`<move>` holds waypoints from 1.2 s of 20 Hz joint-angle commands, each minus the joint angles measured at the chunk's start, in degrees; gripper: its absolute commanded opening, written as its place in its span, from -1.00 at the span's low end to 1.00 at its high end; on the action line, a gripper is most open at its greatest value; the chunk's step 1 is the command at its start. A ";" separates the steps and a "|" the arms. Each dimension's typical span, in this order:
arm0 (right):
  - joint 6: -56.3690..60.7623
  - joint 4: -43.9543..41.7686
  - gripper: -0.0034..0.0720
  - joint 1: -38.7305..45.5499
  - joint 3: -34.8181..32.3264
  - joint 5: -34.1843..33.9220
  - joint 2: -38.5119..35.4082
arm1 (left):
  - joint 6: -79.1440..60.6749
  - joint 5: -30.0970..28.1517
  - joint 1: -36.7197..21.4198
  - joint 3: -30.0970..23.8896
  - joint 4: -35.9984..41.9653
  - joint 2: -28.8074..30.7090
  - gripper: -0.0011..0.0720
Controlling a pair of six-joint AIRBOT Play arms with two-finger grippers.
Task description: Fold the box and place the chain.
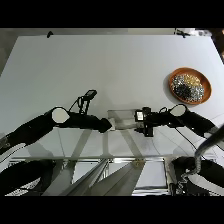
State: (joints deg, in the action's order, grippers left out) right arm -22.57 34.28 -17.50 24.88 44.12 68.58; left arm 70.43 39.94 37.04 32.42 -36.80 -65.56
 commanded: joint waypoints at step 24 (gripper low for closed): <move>0.00 0.00 0.18 0.00 0.00 0.02 0.00 | 39.21 12.31 9.94 20.33 -30.10 -13.75 0.34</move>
State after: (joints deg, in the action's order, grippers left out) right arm -22.59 34.30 -17.50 24.88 44.12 68.58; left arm 106.15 49.15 45.21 49.36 -63.51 -76.31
